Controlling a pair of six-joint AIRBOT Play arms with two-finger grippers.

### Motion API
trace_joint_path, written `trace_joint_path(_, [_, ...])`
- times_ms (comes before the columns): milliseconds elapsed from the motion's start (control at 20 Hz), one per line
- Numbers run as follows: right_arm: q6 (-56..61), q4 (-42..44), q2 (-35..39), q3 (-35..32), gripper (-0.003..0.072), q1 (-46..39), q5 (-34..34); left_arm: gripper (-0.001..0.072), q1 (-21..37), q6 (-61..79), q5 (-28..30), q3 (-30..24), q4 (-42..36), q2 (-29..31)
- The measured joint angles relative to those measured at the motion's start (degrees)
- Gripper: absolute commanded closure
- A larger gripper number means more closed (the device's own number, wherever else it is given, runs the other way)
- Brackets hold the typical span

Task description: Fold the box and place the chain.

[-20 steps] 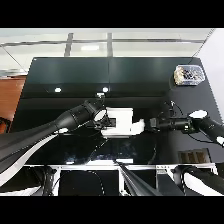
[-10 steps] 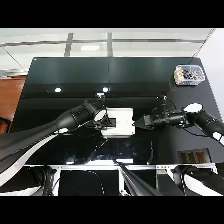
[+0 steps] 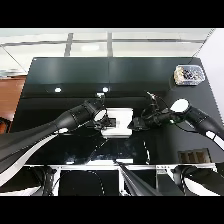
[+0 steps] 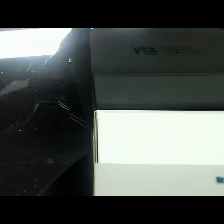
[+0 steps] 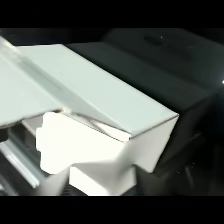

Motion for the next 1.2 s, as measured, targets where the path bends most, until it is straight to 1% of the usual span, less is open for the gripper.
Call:
trace_joint_path(200, [12.15,-9.27,0.00,2.91,0.0351,4.39,-1.22,0.0686,-0.04,0.00,0.04,0.00,0.00,0.00])
trace_joint_path(350, [18.47,-15.04,-0.02,4.79,0.0351,7.37,-2.01,0.0686,-0.04,-0.02,0.04,0.00,0.00,0.00])
trace_joint_path(450, [22.62,-19.08,-0.24,6.27,0.0388,9.49,-2.40,0.0686,-0.04,-0.02,0.04,0.00,-0.02,0.00])
trace_joint_path(550, [26.69,-23.04,-0.87,7.96,0.0390,11.56,-2.62,0.0686,-0.04,-0.11,0.07,0.00,-0.02,0.00])
trace_joint_path(600, [28.63,-24.74,-1.40,8.87,0.0443,12.66,-2.58,0.0686,-0.04,-0.11,0.07,0.00,-0.02,0.00])
trace_joint_path(800, [35.76,-31.54,-4.11,11.93,0.0446,16.68,-1.25,0.0686,-0.04,0.00,-0.02,0.00,0.00,0.00])
trace_joint_path(850, [37.62,-33.48,-4.70,12.61,0.0440,17.55,-0.63,0.0686,-0.04,0.02,-0.02,0.00,0.00,0.00])
trace_joint_path(900, [39.34,-35.30,-5.20,13.18,0.0331,18.29,-0.02,0.0686,-0.04,0.04,0.04,0.00,0.00,0.00])
trace_joint_path(950, [41.00,-37.13,-5.66,13.73,0.0304,18.93,0.42,0.0686,-0.04,0.02,0.04,0.00,-0.02,0.00])
trace_joint_path(1200, [48.87,-42.66,-7.98,16.09,0.0308,21.57,2.89,0.0686,-0.04,0.02,0.04,0.00,-0.02,0.00])
